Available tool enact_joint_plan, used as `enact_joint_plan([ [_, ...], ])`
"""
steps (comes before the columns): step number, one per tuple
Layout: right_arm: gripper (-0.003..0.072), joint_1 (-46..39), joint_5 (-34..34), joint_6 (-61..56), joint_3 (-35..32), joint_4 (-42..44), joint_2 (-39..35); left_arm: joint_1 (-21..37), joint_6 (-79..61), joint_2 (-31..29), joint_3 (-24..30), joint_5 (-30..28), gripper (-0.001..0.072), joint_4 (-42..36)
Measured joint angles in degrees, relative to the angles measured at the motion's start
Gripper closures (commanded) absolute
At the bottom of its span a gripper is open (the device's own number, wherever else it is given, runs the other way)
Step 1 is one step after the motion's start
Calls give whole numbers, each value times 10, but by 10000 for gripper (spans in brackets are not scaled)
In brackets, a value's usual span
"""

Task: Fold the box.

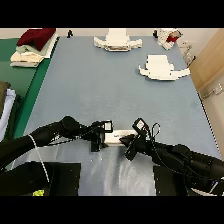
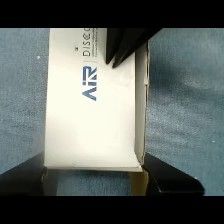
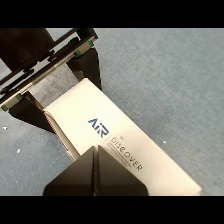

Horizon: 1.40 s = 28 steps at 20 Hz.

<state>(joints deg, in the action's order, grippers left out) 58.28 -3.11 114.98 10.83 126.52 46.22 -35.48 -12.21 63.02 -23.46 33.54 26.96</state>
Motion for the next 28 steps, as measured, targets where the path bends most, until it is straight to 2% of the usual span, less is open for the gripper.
enact_joint_plan([
  [11, 647, -8, -17, 0, 22, -21, -46, 0, 1, 0, 0, 0, 246, 0],
  [13, 647, -28, -47, 0, 40, -32, -48, 0, 1, 0, 0, 0, 247, 0],
  [15, 678, -65, -97, 1, 70, -52, -49, 0, 1, 0, 0, 0, 247, 0],
  [21, 683, -241, -329, 47, 221, -99, -23, 0, 0, 0, 0, 0, 247, 0],
  [24, 683, -345, -445, 110, 310, -83, 32, 0, 0, 0, 0, 0, 247, 0],
  [28, 682, -449, -539, 170, 426, -82, 143, 0, 0, 0, 0, 0, 247, 0],
])
